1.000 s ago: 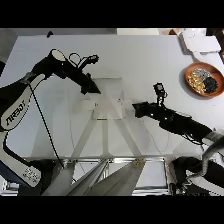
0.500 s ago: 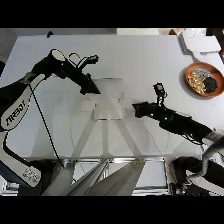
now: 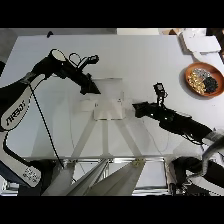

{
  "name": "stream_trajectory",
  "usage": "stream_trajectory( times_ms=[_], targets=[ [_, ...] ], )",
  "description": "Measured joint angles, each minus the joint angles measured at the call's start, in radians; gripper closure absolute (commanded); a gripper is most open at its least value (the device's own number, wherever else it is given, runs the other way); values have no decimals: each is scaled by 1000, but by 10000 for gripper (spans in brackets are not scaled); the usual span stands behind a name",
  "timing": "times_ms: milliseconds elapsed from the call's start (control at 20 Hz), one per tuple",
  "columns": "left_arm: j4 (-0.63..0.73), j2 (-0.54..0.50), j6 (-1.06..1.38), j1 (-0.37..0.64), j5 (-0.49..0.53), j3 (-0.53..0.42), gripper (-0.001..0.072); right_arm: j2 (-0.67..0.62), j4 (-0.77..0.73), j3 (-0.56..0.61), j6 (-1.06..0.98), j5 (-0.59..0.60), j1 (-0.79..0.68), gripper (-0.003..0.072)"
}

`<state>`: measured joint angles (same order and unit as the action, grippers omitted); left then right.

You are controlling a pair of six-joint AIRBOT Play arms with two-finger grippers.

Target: Fold the box and place the chain.

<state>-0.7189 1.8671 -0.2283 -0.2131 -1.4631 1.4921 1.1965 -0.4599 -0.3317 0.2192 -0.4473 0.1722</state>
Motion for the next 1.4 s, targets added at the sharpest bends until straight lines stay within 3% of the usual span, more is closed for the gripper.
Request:
stream_trajectory(
  times_ms=[150, 200, 250, 450, 750, 1000, 1200, 1400],
  targets=[
    [0, -4, -3, 0, 0, 0, 708, -1, -5, 0, -1, -18, 1, 336],
    [0, -10, -3, 0, 0, 0, 708, -4, -15, 0, -4, -19, 0, 253],
    [-1, -18, -4, 1, 0, 0, 709, -10, -25, 0, -12, -22, -1, 226],
    [-72, -108, -54, 7, 34, 0, 708, -64, -56, 0, -56, -31, -27, 225],
    [-145, -339, -118, 39, 43, -6, 712, -217, -68, 0, -85, -34, -149, 226],
    [-77, -494, -83, 50, 50, -165, 705, -320, -68, 0, -90, -34, -277, 228],
    [-22, -488, -6, 50, 133, -306, 703, -349, -59, 0, -91, -26, -327, 229],
    [-6, -403, 115, 43, 188, -349, 704, -357, -17, 0, -92, -12, -341, 230]
  ],
)
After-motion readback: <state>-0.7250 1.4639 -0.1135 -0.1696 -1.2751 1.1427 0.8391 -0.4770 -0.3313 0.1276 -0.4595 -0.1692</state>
